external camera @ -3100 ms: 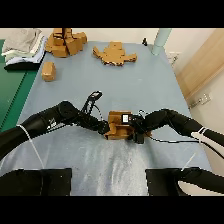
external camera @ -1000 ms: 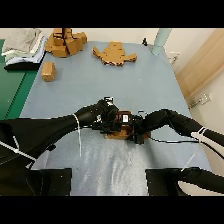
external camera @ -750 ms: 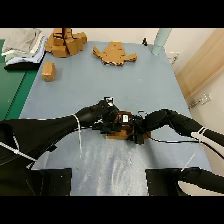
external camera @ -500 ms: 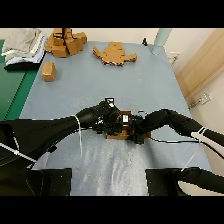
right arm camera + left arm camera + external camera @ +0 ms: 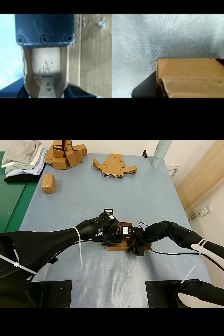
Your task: Fold the box.
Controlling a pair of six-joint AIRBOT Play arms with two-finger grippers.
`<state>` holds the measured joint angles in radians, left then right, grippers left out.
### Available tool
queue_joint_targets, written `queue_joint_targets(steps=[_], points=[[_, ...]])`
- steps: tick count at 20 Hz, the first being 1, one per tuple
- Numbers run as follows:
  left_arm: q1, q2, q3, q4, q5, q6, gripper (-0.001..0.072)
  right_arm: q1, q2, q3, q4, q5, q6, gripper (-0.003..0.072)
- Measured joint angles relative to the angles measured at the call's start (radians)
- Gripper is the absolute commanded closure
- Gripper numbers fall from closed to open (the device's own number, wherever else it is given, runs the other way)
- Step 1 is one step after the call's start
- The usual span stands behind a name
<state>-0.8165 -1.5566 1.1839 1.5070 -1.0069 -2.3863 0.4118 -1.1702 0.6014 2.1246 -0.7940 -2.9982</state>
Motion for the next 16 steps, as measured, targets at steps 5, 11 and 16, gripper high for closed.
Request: queue_joint_targets(steps=[5, 11, 16], points=[[-0.005, 0.000, 0.000, -0.001, 0.008, -0.006, 0.0667, 0.000, 0.000, 0.000, 0.000, 0.000, -0.002, 0.0178], [-0.002, 0.004, 0.033, -0.022, 0.005, -0.008, 0.0303, 0.000, 0.000, 0.000, 0.001, 0.000, -0.003, 0.0178], [0.042, 0.004, 0.103, -0.027, -0.113, 0.037, 0.0302, 0.000, 0.000, 0.000, 0.002, 0.000, -0.003, 0.0178]])
